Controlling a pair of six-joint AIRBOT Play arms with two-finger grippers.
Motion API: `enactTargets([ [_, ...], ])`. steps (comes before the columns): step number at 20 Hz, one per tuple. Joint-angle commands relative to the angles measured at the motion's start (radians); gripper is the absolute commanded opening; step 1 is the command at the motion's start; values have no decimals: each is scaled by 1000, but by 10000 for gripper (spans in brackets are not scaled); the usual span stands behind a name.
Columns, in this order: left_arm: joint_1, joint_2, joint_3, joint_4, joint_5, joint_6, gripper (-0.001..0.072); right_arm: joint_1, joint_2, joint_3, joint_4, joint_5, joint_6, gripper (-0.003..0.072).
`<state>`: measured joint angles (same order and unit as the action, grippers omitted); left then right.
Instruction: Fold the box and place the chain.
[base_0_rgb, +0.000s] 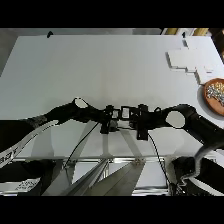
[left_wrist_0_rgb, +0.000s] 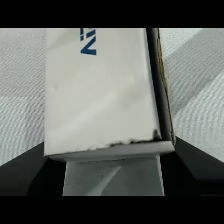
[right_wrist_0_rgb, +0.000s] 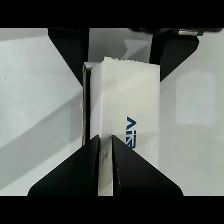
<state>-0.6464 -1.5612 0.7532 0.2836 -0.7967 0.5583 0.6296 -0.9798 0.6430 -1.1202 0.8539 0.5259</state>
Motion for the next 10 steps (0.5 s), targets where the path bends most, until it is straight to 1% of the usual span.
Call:
enactTargets([
  [1,0,0,0,1,0,2,30,1,-22,0,-5,39,-3,74],
  [3,0,0,0,1,0,2,30,1,-19,0,-3,71,-3,238],
  [5,0,0,0,1,0,2,30,1,-8,0,19,87,-4,292],
  [8,0,0,0,1,0,2,30,1,15,0,56,85,-11,293],
  [9,0,0,0,2,0,2,30,0,16,0,53,79,-11,272],
  [10,0,0,0,1,0,2,30,0,16,0,51,76,-11,135],
])
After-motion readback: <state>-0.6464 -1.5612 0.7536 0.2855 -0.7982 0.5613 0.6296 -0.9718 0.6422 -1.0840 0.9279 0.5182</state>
